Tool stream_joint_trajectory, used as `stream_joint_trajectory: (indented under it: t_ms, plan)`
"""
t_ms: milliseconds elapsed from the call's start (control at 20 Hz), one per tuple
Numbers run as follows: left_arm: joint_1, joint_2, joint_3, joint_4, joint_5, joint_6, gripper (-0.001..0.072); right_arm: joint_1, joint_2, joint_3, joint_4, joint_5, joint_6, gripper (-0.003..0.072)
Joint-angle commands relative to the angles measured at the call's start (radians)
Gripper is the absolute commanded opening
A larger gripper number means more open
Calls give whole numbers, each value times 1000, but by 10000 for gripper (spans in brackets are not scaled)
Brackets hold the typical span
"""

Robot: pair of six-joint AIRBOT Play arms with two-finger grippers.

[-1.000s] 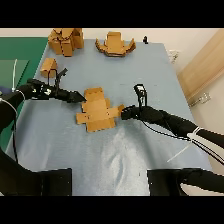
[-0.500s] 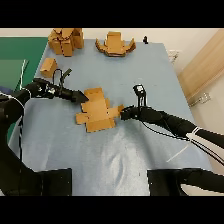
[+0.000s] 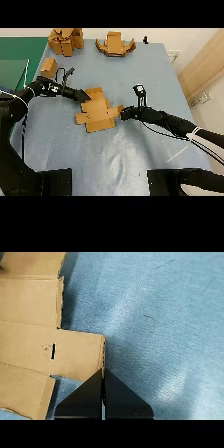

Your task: Fold the box.

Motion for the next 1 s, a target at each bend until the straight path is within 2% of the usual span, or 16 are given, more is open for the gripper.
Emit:
stream_joint_trajectory:
  t_ms: [0, 50, 100, 350, 400, 550, 650, 750, 800, 950]
  plan:
    - [1, -2, 20, -1, -3, -2, 438, 1, -1, 0, 0, -14, 2, 4]
    - [1, -4, 20, -1, -3, -1, 239, 1, -1, 0, 0, -14, 2, 4]
    - [1, -6, 20, 0, -5, 2, 171, 1, -1, 0, 0, -15, 2, 4]
    - [-1, -8, 20, 0, -92, 126, 168, 1, 0, 0, 0, -24, 2, 4]
    - [-1, -8, 21, 2, -114, 175, 20, 0, 1, 0, -1, -25, 1, 5]
    - [-3, -5, 48, 3, -182, 212, 18, -2, 16, 0, -68, -27, 1, 12]
    - [-10, 2, 85, 7, -209, 230, 15, -10, 40, 0, -175, -53, 1, 205]
    - [-20, 24, 123, 13, -213, 318, 13, -40, 71, 1, -285, -142, 7, 320]
    - [-27, 38, 135, 18, -213, 370, 13, -61, 89, 1, -336, -195, 43, 346]
    - [-59, 93, 140, 26, -212, 522, 12, -101, 182, 1, -599, -357, 196, 346]
